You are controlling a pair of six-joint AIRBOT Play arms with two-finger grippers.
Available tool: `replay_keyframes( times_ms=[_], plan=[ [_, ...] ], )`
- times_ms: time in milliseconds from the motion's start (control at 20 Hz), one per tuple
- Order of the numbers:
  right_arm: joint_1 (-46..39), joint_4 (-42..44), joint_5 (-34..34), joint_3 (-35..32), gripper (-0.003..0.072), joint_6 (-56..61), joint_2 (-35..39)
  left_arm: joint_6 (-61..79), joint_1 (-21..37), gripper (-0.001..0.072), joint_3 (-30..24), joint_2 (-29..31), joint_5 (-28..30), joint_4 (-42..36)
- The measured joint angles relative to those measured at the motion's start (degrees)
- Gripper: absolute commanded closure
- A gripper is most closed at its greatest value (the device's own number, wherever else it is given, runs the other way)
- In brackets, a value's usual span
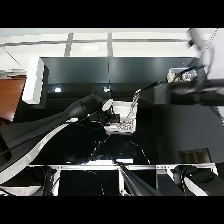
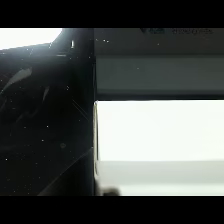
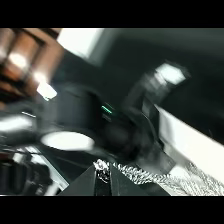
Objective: Fold the box and place the chain.
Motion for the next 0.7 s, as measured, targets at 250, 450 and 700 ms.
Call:
replay_keyframes(
  times_ms=[250,450,700],
  plan=[
    [2.2,-3.0,-4.4,-9.5,0.067,1.4,-3.8,0.0,0.0,0.0683,0.0,0.0,0.0,0.0],
    [4.0,-3.8,-7.9,-14.0,0.038,1.7,-8.2,0.0,0.0,0.0683,0.0,0.0,0.0,0.0],
    [-0.2,-7.3,-6.1,-14.3,0.038,1.7,-9.7,0.0,0.0,0.0683,0.0,0.0,0.0,0.0]
  ],
)
